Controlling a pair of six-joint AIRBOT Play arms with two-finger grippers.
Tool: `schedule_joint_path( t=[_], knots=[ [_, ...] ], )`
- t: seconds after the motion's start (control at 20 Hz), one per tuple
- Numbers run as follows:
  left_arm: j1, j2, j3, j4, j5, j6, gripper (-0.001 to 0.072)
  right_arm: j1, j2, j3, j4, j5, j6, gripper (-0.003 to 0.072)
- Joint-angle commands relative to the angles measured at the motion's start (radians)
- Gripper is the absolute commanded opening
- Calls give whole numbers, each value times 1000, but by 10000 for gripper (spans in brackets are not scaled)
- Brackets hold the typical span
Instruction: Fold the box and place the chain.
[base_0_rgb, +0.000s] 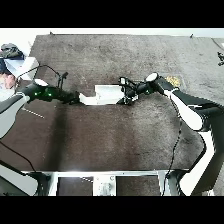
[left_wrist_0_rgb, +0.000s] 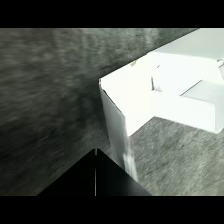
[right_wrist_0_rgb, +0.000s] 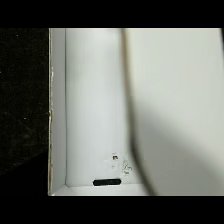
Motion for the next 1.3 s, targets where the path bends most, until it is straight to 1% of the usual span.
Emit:
schedule_joint_path(
  t=[0.0, 0.25, 0.3, 0.35, 0.75, 0.95, 1.25],
  knots=[
    [-36, -32, 0, -77, 22, 21, 10, 1, 0, 0, 0, 0, 0, 538],
    [-39, -29, 71, -85, -46, 59, 13, 1, 0, 0, 0, 0, 0, 538],
    [-39, -29, 79, -92, -51, 60, 124, 1, 0, 0, 0, 0, 0, 538],
    [-39, -29, 80, -97, -52, 69, 306, 1, 0, 0, 0, 0, 0, 538],
    [-39, -29, 82, -159, -89, 109, 309, 1, 0, 0, 0, 0, 0, 537],
    [-49, -29, 116, -150, -129, 112, 318, 1, 0, 0, 0, 0, 0, 538],
    [-49, -18, 117, -143, -145, 148, 319, 1, 0, 0, 0, 0, 0, 538]
  ],
)
